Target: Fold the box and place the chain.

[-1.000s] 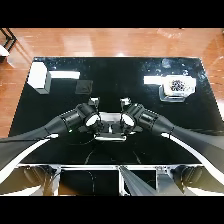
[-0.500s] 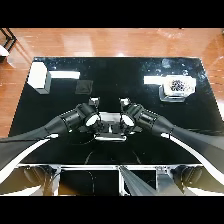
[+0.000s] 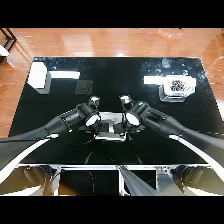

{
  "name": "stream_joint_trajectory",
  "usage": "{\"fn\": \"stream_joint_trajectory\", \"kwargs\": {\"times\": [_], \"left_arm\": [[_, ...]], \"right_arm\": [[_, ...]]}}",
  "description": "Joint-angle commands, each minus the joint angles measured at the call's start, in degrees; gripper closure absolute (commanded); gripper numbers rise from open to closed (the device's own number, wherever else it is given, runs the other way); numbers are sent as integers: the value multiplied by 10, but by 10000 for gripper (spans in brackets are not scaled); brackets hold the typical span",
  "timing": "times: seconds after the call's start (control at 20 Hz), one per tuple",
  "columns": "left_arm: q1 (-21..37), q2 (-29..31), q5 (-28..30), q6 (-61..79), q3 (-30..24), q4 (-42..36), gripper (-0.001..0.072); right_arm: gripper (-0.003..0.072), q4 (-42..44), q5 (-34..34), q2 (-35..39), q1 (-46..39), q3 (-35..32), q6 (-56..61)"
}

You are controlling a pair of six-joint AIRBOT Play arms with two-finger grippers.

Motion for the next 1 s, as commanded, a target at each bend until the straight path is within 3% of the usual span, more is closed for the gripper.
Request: {"fn": "stream_joint_trajectory", "kwargs": {"times": [0.0,0.25,0.35,0.45,0.5,0.55,0.6,0.75,0.95], "left_arm": [[0,0,4,-1,0,2,693],[0,0,13,-1,0,5,693],[0,0,20,-1,0,5,693],[0,0,20,-1,0,6,693],[0,0,20,-1,0,6,693],[0,0,22,-1,0,6,693],[0,0,26,-1,0,6,693],[0,0,29,-1,0,6,693],[0,0,28,-1,0,6,693]], "right_arm": [[257,-42,29,87,-8,1,-45],[257,-214,67,239,-67,-3,-50],[257,-282,50,250,-147,-17,-65],[257,-277,-10,244,-253,-39,-71],[248,-271,-37,237,-302,-47,-71],[34,-256,-57,223,-352,-48,-72],[-13,-235,-82,207,-392,-48,-85],[-12,-159,-151,137,-478,-21,-132],[-11,-122,-138,-14,-521,97,-198]]}}
